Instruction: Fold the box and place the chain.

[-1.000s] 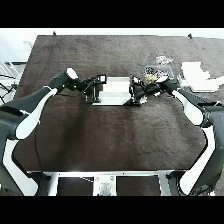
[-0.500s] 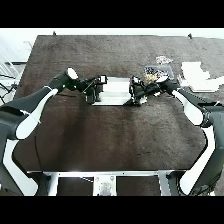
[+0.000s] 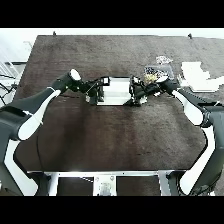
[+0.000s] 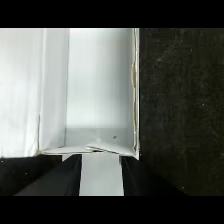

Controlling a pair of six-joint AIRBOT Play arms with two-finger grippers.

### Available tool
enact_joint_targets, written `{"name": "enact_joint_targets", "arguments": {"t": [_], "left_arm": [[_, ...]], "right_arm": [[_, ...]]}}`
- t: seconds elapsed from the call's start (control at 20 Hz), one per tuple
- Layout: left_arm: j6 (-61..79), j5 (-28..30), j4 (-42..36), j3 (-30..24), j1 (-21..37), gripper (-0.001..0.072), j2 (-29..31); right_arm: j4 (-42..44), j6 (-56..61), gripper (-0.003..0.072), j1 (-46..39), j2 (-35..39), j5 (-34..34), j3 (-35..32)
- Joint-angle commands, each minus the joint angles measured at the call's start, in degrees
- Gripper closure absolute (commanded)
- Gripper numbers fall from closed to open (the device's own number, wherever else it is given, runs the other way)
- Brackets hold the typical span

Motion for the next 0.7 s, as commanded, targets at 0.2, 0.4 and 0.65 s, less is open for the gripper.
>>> {"name": "enact_joint_targets", "arguments": {"t": [0.2, 0.4, 0.65], "left_arm": [[2.7, 1.4, -6.6, 0.0, -0.3, 0.0418, -0.6], [2.7, 0.9, -6.8, 0.0, -0.3, 0.0311, -1.4], [2.2, 1.0, -7.1, 0.0, -0.3, 0.0031, -1.4]], "right_arm": [[0.0, 0.0, 0.0251, 0.1, 0.0, 0.0, 0.0], [0.0, 0.0, 0.0251, 0.1, 0.0, 0.0, 0.0], [0.0, 0.0, 0.0251, 0.1, 0.0, 0.0, 0.0]]}}
